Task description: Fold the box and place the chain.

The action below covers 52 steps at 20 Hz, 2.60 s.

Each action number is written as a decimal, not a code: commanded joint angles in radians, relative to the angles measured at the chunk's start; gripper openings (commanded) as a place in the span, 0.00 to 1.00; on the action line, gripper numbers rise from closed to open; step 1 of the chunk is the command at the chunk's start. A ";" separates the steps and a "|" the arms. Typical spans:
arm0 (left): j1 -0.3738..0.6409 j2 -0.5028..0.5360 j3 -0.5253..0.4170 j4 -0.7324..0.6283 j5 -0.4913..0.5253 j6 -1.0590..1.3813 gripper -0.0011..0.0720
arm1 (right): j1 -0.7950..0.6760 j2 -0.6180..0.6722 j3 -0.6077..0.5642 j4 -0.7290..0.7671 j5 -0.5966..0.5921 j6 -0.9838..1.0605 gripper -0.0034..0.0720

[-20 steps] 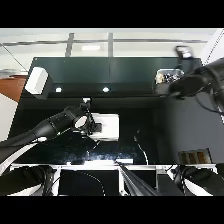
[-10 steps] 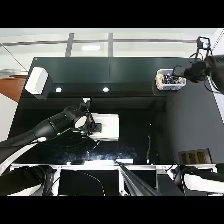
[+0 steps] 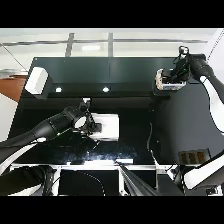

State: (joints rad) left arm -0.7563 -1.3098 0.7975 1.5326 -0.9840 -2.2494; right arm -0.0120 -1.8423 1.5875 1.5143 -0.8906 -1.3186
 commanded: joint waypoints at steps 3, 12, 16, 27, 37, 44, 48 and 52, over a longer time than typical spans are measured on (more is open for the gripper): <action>0.001 -0.001 0.000 -0.001 0.005 0.000 0.06 | -0.001 -0.039 0.014 0.008 -0.040 -0.003 0.54; 0.001 -0.001 0.000 -0.007 0.005 0.000 0.06 | -0.001 0.060 0.187 0.014 -0.261 -0.104 0.07; 0.000 -0.001 0.000 -0.027 0.007 0.001 0.06 | -0.003 0.176 0.264 0.013 -0.291 -0.141 0.07; 0.000 -0.001 0.000 -0.034 0.004 0.001 0.06 | -0.003 0.467 0.504 0.067 -0.300 -0.213 0.07; 0.001 -0.001 0.000 -0.034 0.008 0.000 0.06 | 0.002 0.730 0.348 0.451 -0.652 -0.422 0.07; 0.000 -0.001 0.000 -0.034 0.012 0.001 0.06 | 0.351 0.834 -0.104 0.577 -0.557 -0.466 0.07; 0.000 -0.001 0.000 -0.034 0.008 0.001 0.06 | 0.550 0.834 -0.295 0.601 -0.389 -0.442 0.07; 0.000 -0.001 0.000 -0.033 0.007 0.001 0.06 | 0.652 0.821 -0.366 0.668 -0.292 -0.442 0.07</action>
State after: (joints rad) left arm -0.7555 -1.3106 0.7975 1.4982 -0.9760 -2.2486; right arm 0.5549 -1.0157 1.2865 2.1342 -1.2728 -1.7641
